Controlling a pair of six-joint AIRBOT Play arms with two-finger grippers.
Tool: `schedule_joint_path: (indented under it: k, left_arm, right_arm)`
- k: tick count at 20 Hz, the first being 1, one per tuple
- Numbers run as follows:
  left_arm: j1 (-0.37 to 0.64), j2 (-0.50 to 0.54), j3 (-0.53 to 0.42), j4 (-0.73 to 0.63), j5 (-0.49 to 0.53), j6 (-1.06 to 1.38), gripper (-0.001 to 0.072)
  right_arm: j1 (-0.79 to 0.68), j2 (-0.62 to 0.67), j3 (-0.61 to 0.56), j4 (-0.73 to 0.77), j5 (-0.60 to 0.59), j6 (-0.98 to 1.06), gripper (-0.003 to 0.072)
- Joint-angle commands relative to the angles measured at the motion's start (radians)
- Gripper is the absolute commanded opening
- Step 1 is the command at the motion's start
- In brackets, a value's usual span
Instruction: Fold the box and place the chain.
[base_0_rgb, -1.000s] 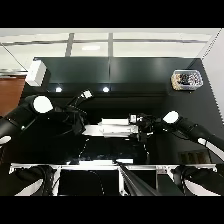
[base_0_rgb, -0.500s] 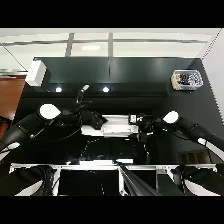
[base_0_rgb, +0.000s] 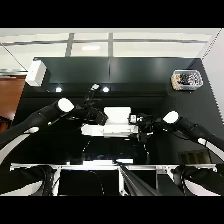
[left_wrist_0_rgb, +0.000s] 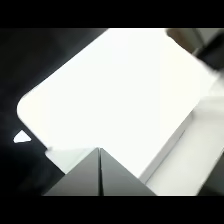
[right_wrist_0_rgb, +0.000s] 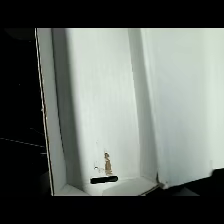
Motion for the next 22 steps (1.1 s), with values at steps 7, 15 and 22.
schedule_joint_path:
  k: [7,15,22]
  left_arm:
    - [0.048,0.021,0.115,0.138,-0.074,-0.062,0.0023]
    - [0.352,0.288,-0.016,0.361,-0.262,-0.195,0.0023]
    - [0.409,0.453,-0.222,0.123,-0.346,0.323,0.0025]
  right_arm:
    - [0.001,0.000,0.000,0.001,-0.002,0.001,0.0440]
    - [0.001,0.000,0.000,0.001,-0.002,0.001,0.0440]
    - [0.001,0.000,0.000,0.003,-0.003,0.001,0.0440]
